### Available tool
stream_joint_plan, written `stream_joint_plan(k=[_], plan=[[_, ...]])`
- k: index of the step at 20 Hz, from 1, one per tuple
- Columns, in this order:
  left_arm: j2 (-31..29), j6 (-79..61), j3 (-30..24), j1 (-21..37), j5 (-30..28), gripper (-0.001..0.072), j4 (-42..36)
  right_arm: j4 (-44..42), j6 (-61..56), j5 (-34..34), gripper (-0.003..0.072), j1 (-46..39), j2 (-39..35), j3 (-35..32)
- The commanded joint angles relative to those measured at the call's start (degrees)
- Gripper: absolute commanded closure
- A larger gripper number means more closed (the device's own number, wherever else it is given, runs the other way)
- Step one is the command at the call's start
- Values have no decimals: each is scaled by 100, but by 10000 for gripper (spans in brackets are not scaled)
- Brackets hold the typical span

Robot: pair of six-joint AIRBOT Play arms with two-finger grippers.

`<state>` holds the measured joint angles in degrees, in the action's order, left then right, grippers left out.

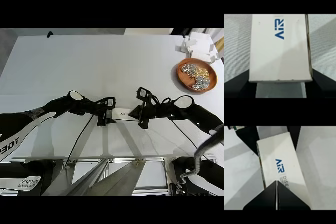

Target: Fold the box and place the chain.

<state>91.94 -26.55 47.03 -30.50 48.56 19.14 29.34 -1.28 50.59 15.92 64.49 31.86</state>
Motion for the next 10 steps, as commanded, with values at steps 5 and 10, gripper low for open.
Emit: stream_joint_plan(k=[5,10], plan=[[0,-17,2,4,9,699,17,560,-289,330,668,-247,-140,-4],[0,-17,2,4,9,699,15,660,-343,-4,668,-247,-140,-295]])
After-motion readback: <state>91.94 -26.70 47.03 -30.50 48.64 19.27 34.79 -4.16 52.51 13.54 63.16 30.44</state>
